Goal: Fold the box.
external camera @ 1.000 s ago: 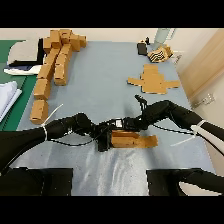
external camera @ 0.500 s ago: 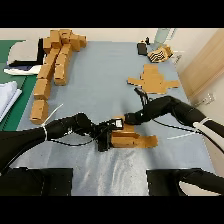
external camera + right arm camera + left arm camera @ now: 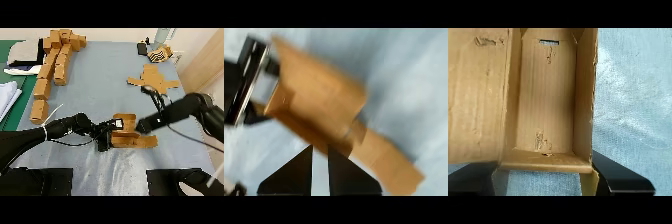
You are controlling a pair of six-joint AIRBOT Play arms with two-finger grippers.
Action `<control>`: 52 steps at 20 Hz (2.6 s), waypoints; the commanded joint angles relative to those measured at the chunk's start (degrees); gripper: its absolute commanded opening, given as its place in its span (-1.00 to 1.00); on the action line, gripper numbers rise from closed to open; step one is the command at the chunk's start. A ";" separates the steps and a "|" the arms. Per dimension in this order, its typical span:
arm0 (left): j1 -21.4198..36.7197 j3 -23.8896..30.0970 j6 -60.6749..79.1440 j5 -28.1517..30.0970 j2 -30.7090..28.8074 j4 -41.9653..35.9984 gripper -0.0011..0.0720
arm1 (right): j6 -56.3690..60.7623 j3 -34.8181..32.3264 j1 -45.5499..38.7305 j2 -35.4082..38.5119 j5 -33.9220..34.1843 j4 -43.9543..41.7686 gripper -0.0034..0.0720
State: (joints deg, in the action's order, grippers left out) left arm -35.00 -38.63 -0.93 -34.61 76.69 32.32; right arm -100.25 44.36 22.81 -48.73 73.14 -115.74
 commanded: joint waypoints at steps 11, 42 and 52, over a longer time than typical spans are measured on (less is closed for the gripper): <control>-0.02 0.02 0.00 0.02 -0.02 0.02 0.25 | -23.34 -18.01 5.86 9.81 -15.58 19.91 0.39; -0.02 0.02 0.00 0.04 -0.02 0.02 0.25 | -46.01 -21.59 8.37 1.97 -30.69 -1.07 0.50; -0.02 0.02 0.00 0.04 -0.02 0.02 0.25 | -33.22 -20.26 8.22 3.72 -26.58 12.61 -0.20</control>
State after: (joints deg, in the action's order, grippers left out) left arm -35.00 -38.63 -1.08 -34.59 76.69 32.25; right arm -143.15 23.22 31.09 -46.02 43.94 -112.62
